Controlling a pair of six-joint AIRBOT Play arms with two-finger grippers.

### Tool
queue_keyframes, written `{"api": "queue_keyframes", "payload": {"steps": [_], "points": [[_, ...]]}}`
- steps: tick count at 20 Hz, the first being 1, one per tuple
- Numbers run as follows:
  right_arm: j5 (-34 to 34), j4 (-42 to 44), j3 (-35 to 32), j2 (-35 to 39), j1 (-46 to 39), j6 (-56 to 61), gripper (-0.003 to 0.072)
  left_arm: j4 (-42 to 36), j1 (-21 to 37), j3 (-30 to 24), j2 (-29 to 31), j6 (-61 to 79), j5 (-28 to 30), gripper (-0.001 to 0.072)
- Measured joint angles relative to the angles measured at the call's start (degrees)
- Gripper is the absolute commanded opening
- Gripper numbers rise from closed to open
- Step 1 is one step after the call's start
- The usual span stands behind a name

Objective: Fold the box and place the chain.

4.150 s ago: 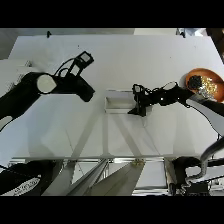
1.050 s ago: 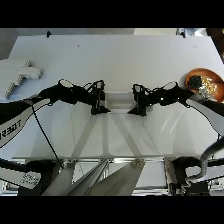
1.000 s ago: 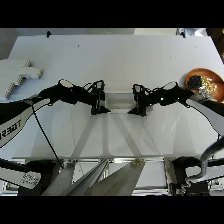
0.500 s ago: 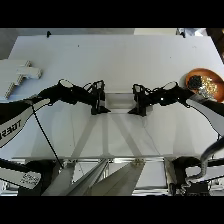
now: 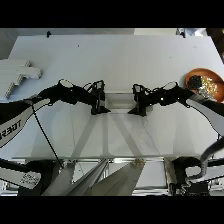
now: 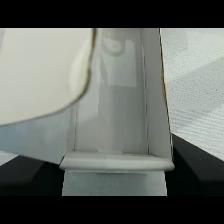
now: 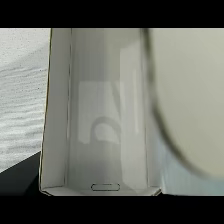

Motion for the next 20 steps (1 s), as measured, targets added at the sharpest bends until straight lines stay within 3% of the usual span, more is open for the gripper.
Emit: {"api": "queue_keyframes", "payload": {"steps": [2, 4, 12, 20], "points": [[0.00, 0.00, 0.00, 0.00, 0.00, 0.00, 0.0545, 0.00, 0.00, 0.00, 0.00, -0.02, -0.02, 0.0456], [0.15, 0.04, 0.00, 0.00, 0.00, -0.02, 0.0710, 0.00, 0.00, 0.00, 0.00, -0.02, 0.00, 0.0456], [0.50, -1.68, 0.00, 2.67, 0.02, 0.26, 0.0706, 0.00, -0.02, 0.00, -0.02, -0.02, -0.02, 0.0456], [1.70, -22.01, -0.02, 14.67, 0.02, 16.26, 0.0692, 0.00, -0.02, 0.00, -0.02, -0.02, -0.02, 0.0456]]}}
